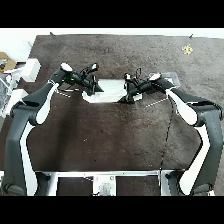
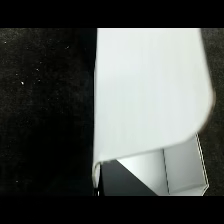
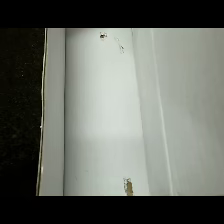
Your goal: Fold the box and place the chain.
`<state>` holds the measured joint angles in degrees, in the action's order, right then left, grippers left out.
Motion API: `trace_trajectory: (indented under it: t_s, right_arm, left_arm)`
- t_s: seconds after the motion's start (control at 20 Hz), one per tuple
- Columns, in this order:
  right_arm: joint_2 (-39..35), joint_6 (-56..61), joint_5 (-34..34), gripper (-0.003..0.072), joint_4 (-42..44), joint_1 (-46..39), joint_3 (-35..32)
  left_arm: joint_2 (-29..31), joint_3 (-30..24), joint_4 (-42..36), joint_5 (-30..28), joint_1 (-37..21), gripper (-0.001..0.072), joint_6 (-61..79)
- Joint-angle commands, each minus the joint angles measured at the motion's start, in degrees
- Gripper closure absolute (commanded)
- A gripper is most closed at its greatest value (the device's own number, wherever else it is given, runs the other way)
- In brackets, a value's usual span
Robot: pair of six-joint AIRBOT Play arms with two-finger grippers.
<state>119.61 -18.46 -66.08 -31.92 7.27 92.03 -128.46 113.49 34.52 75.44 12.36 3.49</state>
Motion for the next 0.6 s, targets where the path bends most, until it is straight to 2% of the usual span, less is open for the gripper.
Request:
trace_trajectory:
  t_s: [0.0, 0.3, 0.35, 0.4, 0.55]
  right_arm:
    - [0.04, 0.02, 0.09, 0.0238, 0.04, 0.04, -0.02]
    - [0.04, 0.02, 0.09, 0.0238, 0.04, 0.04, -0.02]
    - [0.04, 0.02, 0.07, 0.0238, 0.02, 0.04, -0.02]
    - [0.04, 0.02, 0.09, 0.0238, 0.04, 0.04, -0.02]
    - [0.04, 0.02, 0.09, 0.0238, 0.02, 0.04, -0.02]
  left_arm:
    - [0.02, 0.00, -0.90, 0.02, 0.04, 0.0697, 0.00]
    - [0.07, 0.04, -0.94, 0.66, 0.04, 0.0687, 0.02]
    - [0.11, 0.07, -1.14, 0.72, 0.02, 0.0475, -0.07]
    - [0.17, 0.07, -1.46, 0.96, -0.11, 0.0407, -0.50]
    - [0.39, 0.28, -3.04, 3.78, -1.25, 0.0403, -2.29]
